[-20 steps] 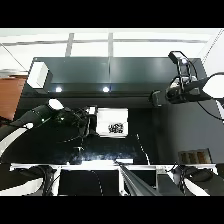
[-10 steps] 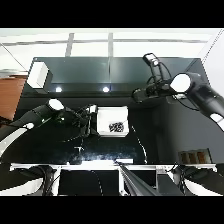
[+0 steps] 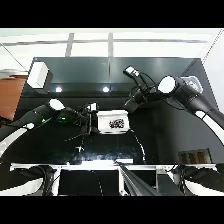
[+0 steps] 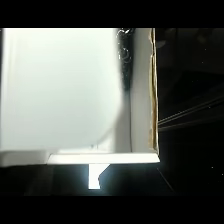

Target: Fold the box and place the chain.

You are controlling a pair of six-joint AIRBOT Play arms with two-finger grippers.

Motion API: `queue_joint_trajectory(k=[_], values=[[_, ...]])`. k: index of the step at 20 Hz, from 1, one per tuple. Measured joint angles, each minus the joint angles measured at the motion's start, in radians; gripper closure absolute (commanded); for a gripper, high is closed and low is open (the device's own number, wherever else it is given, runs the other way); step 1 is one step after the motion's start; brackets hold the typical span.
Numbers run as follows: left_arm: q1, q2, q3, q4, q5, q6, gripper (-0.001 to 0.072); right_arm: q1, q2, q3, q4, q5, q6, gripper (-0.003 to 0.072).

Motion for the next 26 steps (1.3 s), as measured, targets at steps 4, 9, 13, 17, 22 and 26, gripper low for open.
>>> queue_joint_trajectory(k=[4, 9, 13, 17, 22, 26], values=[[0.000, -0.001, 0.000, 0.002, 0.004, -0.002, 0.0321, 0.003, -0.002, 0.037, 0.010, 0.095, -0.044, -0.0031], [0.000, -0.001, 0.000, 0.003, 0.006, -0.003, 0.0321, 0.011, -0.002, 0.074, 0.011, 0.180, -0.106, -0.0030], [0.000, -0.001, 0.000, 0.004, 0.006, -0.003, 0.0321, 0.055, -0.005, 0.081, -0.024, 0.210, -0.150, -0.0030], [0.000, -0.001, 0.000, 0.005, 0.006, -0.003, 0.0321, 0.094, -0.011, 0.083, -0.056, 0.212, -0.171, -0.0030], [0.000, -0.001, 0.000, 0.005, 0.006, -0.003, 0.0320, 0.116, -0.013, 0.068, -0.068, 0.239, -0.192, 0.0085], [0.000, -0.001, 0.000, 0.005, 0.006, -0.003, 0.0321, 0.142, -0.015, 0.039, -0.071, 0.240, -0.199, 0.0139]])
